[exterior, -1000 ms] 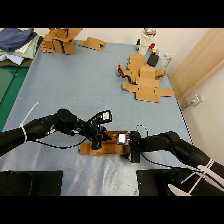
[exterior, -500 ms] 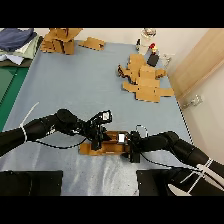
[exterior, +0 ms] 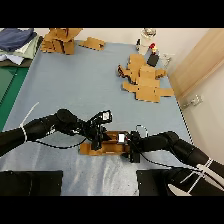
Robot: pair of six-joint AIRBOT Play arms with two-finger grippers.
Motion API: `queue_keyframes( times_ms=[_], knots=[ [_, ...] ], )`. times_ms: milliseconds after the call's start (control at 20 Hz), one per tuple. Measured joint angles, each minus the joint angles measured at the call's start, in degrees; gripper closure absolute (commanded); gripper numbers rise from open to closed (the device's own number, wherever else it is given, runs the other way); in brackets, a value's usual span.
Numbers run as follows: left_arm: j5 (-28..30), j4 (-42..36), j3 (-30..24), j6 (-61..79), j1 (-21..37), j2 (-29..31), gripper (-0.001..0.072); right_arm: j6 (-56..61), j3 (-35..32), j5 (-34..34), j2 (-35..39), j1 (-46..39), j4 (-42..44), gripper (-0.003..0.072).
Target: Fold the box.
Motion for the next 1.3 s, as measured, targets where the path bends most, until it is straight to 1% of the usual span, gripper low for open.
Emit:
queue_keyframes(
  times_ms=[1050,1100,1150,1300],
  knots=[
    [-0.02,-1.01,-0.02,0.0,0.02,0.0,0.0692,0.02,0.0,0.02,0.0,0.02,-0.09,0.0181],
    [0.0,-1.05,-0.02,0.0,0.02,0.0,0.0503,0.02,0.0,0.02,0.0,0.02,-0.09,0.0181],
    [0.33,-1.14,-0.09,-0.02,0.02,-0.02,0.0347,0.0,0.0,0.02,0.0,0.02,-0.09,0.0182],
    [0.74,-1.03,-0.07,-1.11,0.02,-0.07,0.0349,-0.02,0.0,0.04,0.0,0.04,-0.13,0.0182]
  ],
)
